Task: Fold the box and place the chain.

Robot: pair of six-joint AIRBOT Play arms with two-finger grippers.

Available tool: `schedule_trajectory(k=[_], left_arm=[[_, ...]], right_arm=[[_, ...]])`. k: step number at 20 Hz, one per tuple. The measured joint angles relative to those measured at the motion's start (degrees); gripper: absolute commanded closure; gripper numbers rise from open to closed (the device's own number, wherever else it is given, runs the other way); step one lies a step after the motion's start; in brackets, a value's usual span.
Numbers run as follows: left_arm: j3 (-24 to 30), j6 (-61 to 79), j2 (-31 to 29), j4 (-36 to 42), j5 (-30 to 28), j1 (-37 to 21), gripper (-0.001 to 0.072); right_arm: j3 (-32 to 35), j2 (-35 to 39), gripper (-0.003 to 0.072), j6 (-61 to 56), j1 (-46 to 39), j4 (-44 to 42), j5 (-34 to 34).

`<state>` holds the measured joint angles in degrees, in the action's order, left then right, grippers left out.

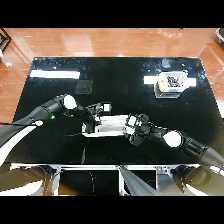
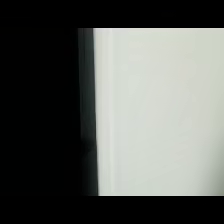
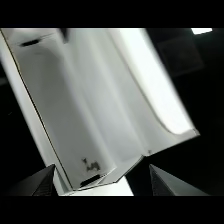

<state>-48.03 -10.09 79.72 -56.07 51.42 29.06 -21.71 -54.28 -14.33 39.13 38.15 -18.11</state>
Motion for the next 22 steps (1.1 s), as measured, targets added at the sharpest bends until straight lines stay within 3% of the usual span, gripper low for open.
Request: schedule_trajectory(k=[7, 12, 22], left_arm=[[0.0, 0.0, 0.0, 0.0, 0.1, 0.0, 0.0681], [0.0, 0.2, 0.0, 0.0, 0.2, 0.0, 0.0681], [0.0, 0.2, 0.0, 0.0, 0.2, 0.0, 0.0681]], right_arm=[[-1.7, -0.2, -0.0024, 3.5, -0.9, -0.1, -1.3], [-4.1, -2.2, -0.0024, 5.7, -3.3, -1.0, -6.9], [-5.8, -7.9, -0.0023, 20.7, -9.3, -13.6, -17.7]])
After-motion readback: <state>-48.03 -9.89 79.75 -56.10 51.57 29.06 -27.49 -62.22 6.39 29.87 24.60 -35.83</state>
